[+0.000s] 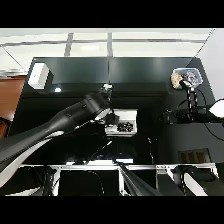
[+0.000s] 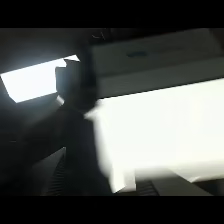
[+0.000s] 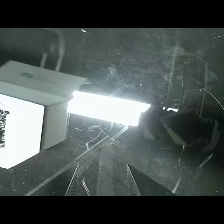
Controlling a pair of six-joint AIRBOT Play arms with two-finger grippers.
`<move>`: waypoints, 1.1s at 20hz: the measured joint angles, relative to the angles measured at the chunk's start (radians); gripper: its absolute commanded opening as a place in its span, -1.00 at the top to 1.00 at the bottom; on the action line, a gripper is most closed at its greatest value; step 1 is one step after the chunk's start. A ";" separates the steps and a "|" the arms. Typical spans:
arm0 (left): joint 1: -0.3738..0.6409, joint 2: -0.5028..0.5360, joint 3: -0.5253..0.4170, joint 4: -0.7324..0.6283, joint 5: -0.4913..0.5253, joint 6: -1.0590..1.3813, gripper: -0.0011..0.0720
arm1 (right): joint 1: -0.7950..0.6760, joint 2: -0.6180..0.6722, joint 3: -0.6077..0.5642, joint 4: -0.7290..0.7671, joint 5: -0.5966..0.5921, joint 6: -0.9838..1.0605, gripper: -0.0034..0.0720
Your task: Fold the box and place the chain.
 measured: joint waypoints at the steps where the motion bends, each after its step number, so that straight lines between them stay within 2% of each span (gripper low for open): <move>1: 0.008 0.055 -0.040 0.034 0.001 0.014 -0.37 | 0.000 0.000 0.000 0.000 0.000 0.000 -0.05; 4: 0.119 0.222 -0.224 0.043 0.048 0.058 -0.37 | 0.000 0.000 0.000 0.002 0.001 0.000 -0.05; 6: 0.244 0.333 -0.375 -0.096 0.156 0.185 -0.37 | 0.000 0.000 0.000 0.003 0.002 0.000 -0.05; 8: 0.359 0.406 -0.497 -0.328 0.249 0.446 -0.37 | 0.000 0.000 0.000 0.011 0.002 0.004 -0.05; 9: 0.409 0.428 -0.547 -0.456 0.275 0.620 -0.44 | 0.000 0.000 0.000 0.018 0.002 0.009 -0.05; 10: 0.452 0.439 -0.587 -0.578 0.285 0.809 -0.85 | 0.000 0.000 0.000 0.025 0.000 0.016 -0.05; 11: 0.483 0.441 -0.617 -0.676 0.291 0.995 -1.00 | 0.000 0.000 0.000 0.035 0.000 0.019 -0.05; 14: 0.512 0.423 -0.669 -0.879 0.317 1.512 -1.00 | 0.002 0.000 0.000 0.045 -0.010 0.026 -0.05; 17: 0.478 0.391 -0.682 -0.969 0.399 1.919 -1.00 | 0.016 0.000 0.000 0.048 -0.025 0.022 -0.05; 22: 0.467 0.230 -0.630 -1.032 0.431 2.319 -1.00 | 0.061 0.000 0.000 0.051 -0.059 0.015 -0.05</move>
